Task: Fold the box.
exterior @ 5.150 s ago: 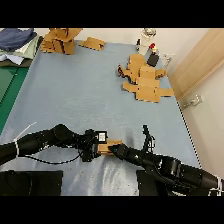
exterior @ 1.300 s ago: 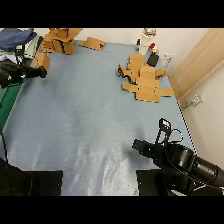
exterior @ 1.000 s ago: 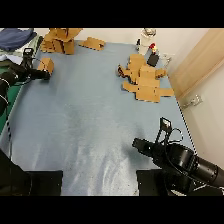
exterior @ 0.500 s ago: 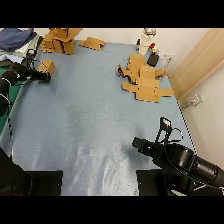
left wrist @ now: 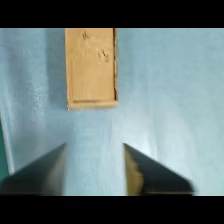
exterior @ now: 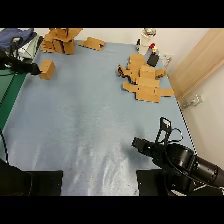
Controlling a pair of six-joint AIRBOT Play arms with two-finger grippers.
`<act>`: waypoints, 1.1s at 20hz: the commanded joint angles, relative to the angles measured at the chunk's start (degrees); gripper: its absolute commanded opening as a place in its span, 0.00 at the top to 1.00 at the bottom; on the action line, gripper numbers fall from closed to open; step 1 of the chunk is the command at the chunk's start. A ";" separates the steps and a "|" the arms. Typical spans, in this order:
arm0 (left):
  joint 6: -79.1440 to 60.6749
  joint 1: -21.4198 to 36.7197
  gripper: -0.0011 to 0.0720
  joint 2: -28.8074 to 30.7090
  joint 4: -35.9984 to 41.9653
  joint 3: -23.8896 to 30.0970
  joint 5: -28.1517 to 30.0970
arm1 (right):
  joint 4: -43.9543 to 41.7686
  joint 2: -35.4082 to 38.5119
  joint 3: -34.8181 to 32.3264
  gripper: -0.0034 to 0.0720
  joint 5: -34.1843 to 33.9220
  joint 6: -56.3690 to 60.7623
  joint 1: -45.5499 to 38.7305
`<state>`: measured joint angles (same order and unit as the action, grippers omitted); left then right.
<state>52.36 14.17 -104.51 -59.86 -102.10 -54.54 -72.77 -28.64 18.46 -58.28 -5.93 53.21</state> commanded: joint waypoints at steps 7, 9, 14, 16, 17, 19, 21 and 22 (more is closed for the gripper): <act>8.74 -2.99 0.98 14.78 -3.10 3.28 -25.53 | -7.06 -6.01 10.01 0.95 -1.22 -22.49 -10.45; 9.77 -5.57 0.98 20.55 -3.06 10.08 -24.13 | -10.29 -11.56 15.80 0.95 -2.67 -33.57 -16.06; 14.14 -18.47 0.98 37.92 -2.99 34.93 -16.24 | -16.72 -28.41 28.24 0.95 -3.93 -48.98 -22.10; 16.55 -24.39 0.98 41.42 -3.19 41.75 -14.49 | -20.24 -35.23 31.95 0.95 -4.02 -52.52 -22.05; 17.46 -26.84 0.98 41.90 -3.19 43.80 -13.68 | -21.92 -38.27 33.22 0.95 -4.02 -53.96 -22.05; 18.99 -30.62 0.98 41.64 -3.21 45.83 -11.52 | -24.06 -42.23 34.34 0.95 -4.02 -55.15 -22.05; 19.76 -32.48 0.98 41.03 -3.19 45.88 -10.01 | -24.15 -43.58 34.32 0.95 -4.07 -55.17 -22.05; 19.80 -32.74 0.97 40.85 -3.19 45.88 -9.35 | -24.13 -43.67 34.32 0.95 -4.24 -55.17 -22.05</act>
